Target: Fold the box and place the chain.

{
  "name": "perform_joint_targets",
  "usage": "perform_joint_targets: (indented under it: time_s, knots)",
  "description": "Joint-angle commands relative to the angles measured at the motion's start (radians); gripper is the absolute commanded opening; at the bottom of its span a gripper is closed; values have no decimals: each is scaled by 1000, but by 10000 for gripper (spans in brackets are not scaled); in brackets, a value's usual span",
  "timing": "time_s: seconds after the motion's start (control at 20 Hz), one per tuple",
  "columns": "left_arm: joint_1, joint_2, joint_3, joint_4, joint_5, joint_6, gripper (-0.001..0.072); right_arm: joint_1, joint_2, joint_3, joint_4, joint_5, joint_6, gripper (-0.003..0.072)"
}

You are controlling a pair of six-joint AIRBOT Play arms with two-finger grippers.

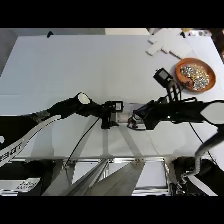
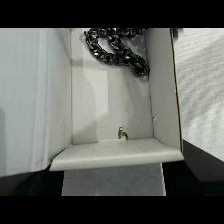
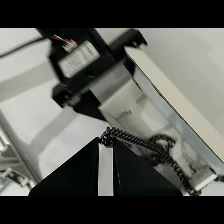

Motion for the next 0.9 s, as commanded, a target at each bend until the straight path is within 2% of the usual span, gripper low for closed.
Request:
perform_joint_targets:
  time_s: [0.0, 0.05, 0.1, 0.2, 0.25, 0.4, 0.6, 0.75, 0.85]
  knots:
    - [0, 1, -1, 0, 0, 0, 255, 1, -101, -54, -13, -35, -14, 21]
    - [0, 1, -1, 0, 0, 0, 255, 1, -124, -54, -19, -35, -14, 22]
    - [0, 1, -1, 0, 0, 0, 255, 1, -142, -54, -27, -36, -14, 57]
    - [0, 1, -1, 0, 0, 0, 255, 1, -154, -54, -35, -35, -14, 194]
    - [0, 1, -1, 0, 0, 0, 255, 1, -153, -53, -34, -36, -14, 205]
    - [0, 0, -1, 0, 0, 0, 255, -18, -126, -27, -40, 5, -6, 205]
    - [0, 1, -1, 0, 0, 0, 255, -192, -122, 134, -86, 131, 60, 205]
    - [0, 1, -1, 0, 0, 0, 255, -352, -124, 210, -99, 97, 98, 204]
    - [0, 0, -1, 0, 0, 0, 255, -435, -154, 213, -195, 49, 159, 206]
